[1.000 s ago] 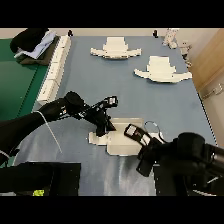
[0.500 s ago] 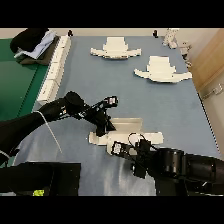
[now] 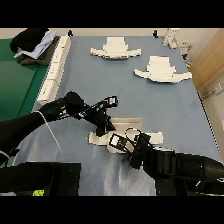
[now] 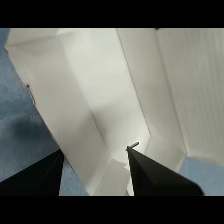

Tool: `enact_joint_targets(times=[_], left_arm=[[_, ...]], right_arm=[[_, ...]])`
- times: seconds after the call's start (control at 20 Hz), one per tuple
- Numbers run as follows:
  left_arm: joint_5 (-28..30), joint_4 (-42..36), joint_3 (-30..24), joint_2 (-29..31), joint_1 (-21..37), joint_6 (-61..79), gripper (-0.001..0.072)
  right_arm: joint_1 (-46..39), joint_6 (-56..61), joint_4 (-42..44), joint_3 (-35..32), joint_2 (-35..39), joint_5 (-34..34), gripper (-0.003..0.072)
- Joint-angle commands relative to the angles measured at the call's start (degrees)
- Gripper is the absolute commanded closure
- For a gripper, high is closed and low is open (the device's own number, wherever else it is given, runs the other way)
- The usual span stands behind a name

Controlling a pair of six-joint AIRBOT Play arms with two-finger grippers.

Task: Fold the box.

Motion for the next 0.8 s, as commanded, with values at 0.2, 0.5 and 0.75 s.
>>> enact_joint_targets(times=[0.2,0.5,0.75], left_arm=[[0.0,0.0,0.0,0.0,0.0,0.0,0.0693],[0.0,0.0,0.0,0.0,0.0,0.0,0.0694],[0.0,0.0,0.0,0.0,0.0,0.0,0.0693]], right_arm=[[0.1,11.1,-3.2,1.2,-0.2,0.0,0.0103],[-0.1,11.0,-3.6,1.6,2.1,-3.4,-0.0033],[-4.3,6.7,-4.1,1.0,3.5,-4.9,-0.0032]])
